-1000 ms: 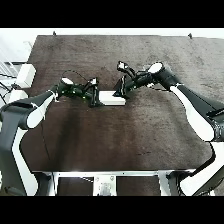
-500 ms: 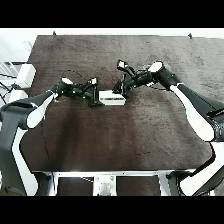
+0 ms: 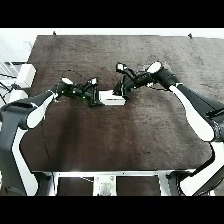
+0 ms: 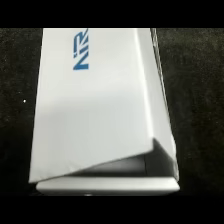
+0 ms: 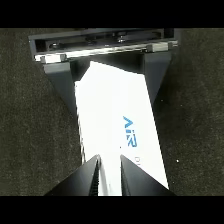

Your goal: Fold the box and place the chain.

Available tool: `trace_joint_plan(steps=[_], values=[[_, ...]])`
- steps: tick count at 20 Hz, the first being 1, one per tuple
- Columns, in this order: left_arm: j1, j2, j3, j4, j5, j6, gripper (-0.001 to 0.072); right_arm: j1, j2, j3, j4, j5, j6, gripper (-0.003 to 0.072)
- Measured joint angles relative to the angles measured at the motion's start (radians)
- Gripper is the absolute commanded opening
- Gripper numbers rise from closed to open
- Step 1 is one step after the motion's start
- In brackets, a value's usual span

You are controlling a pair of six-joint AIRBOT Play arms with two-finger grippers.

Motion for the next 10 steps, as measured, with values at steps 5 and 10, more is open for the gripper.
trace_joint_plan(steps=[5, 10], values=[[0.0, 0.0, 0.0, 0.0, 0.0, 0.0, 0.0583, 0.016, -0.005, -0.031, -0.01, -0.003, 0.002, 0.0148], [0.0, 0.0, 0.0, 0.003, -0.005, 0.003, 0.0583, 0.023, -0.005, -0.064, -0.001, 0.016, 0.001, 0.0296]])
